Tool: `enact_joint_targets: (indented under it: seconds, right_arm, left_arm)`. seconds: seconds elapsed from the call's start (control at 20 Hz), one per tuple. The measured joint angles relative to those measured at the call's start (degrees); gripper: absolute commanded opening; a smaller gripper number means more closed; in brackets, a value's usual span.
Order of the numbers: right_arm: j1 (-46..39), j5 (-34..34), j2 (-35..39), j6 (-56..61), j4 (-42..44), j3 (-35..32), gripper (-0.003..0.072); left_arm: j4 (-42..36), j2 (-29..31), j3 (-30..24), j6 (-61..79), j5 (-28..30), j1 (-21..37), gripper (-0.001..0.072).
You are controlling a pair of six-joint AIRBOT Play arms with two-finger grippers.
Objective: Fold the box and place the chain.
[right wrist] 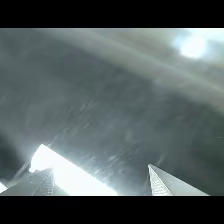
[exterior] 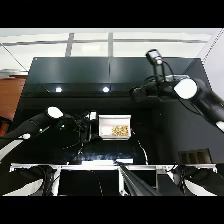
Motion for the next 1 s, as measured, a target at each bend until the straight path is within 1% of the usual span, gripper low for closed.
enact_joint_targets:
  seconds: [0.15,0.3,0.45,0.7,0.95,1.0]
  right_arm:
    - [0.8,9.8,-5.4,-8.6,2.3,4.4,0.0705]
    - [1.1,16.5,-7.5,-15.2,3.5,6.2,0.0704]
    - [1.8,22.6,-8.3,-18.9,4.0,6.7,0.0704]
    - [4.2,25.9,-8.9,-22.5,3.5,6.4,0.0704]
    - [5.6,26.5,-9.0,-25.0,2.6,6.1,0.0703]
    - [5.7,26.6,-9.0,-25.2,2.4,6.1,0.065]
  left_arm:
    - [0.4,0.0,0.0,-1.0,1.0,-0.4,0.0488]
    - [0.6,0.0,0.0,-1.5,1.7,-0.6,0.0488]
    - [0.7,0.0,0.0,-1.7,2.1,-0.6,0.0488]
    - [0.9,0.0,0.0,-1.8,2.4,-0.6,0.0487]
    - [0.9,0.0,0.0,-1.9,2.6,-0.6,0.0488]
    - [0.9,0.0,0.0,-1.9,2.6,-0.6,0.0488]
